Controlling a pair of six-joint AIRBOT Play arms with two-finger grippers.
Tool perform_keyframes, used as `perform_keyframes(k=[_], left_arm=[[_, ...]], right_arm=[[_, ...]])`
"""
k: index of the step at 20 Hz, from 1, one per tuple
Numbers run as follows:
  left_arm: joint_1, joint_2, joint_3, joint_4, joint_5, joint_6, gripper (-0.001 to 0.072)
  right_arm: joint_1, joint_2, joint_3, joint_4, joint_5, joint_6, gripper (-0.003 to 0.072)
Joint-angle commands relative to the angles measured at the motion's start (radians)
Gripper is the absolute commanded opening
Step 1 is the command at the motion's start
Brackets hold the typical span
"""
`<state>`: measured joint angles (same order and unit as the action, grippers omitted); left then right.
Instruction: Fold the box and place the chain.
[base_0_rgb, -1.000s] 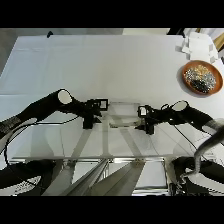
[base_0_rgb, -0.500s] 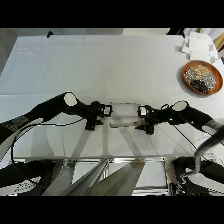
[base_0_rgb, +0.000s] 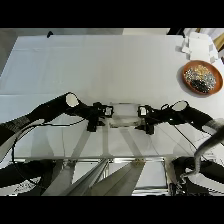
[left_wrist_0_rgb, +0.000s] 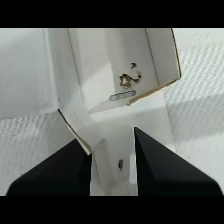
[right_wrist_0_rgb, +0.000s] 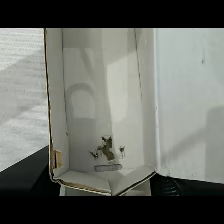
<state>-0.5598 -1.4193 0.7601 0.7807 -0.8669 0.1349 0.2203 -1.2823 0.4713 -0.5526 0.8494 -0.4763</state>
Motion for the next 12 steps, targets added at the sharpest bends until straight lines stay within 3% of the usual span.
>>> perform_keyframes(k=[1,3,12], left_arm=[[-0.003,-0.001,0.000,-0.014,-0.020,0.000,0.0205],[-0.003,-0.001,0.000,-0.016,-0.027,0.000,0.0150],[-0.003,-0.001,0.000,-0.077,0.007,0.000,0.0150]], right_arm=[[0.000,0.000,0.000,0.001,0.000,0.000,0.0359],[0.000,0.000,0.000,0.000,0.000,0.000,0.0359],[0.000,0.000,0.000,0.000,0.000,0.000,0.0359]])
